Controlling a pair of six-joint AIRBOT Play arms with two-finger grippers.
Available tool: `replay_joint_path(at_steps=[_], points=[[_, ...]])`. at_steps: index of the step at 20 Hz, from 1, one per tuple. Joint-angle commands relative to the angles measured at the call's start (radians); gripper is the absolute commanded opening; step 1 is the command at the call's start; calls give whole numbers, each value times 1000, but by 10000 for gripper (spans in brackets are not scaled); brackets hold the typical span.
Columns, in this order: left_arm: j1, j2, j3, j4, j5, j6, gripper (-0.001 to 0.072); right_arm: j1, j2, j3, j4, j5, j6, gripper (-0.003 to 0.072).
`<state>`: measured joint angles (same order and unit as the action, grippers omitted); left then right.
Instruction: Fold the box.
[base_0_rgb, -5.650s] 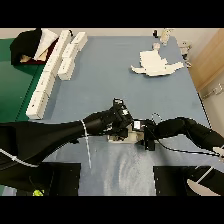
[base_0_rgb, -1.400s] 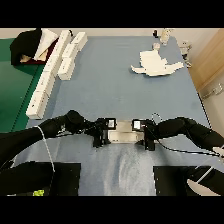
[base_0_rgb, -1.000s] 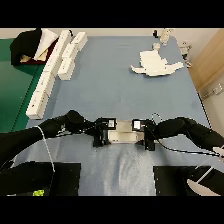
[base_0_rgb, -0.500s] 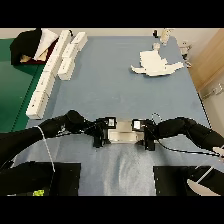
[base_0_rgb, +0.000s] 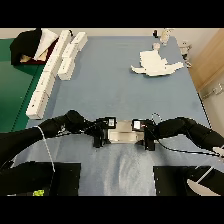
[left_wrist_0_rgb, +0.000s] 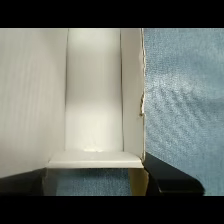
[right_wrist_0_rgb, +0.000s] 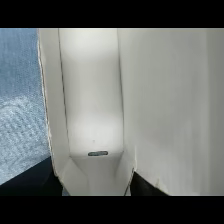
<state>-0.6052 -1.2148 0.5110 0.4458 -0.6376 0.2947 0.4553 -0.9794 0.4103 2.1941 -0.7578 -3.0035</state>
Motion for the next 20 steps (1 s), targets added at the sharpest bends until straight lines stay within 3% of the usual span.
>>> replay_joint_path(at_steps=[1,14,15,16,17,20], points=[[0,1,1,0,0,0,487,0,0,0,0,0,0,448],[0,1,1,0,0,0,488,0,0,0,-3,-3,2,450],[0,1,1,0,0,0,488,0,0,0,-3,2,4,465],[0,1,1,0,0,0,488,0,2,0,-3,2,17,643],[0,1,1,0,0,0,488,0,4,3,-13,-2,41,717],[0,1,1,0,0,0,487,0,46,32,-155,-50,243,717]])
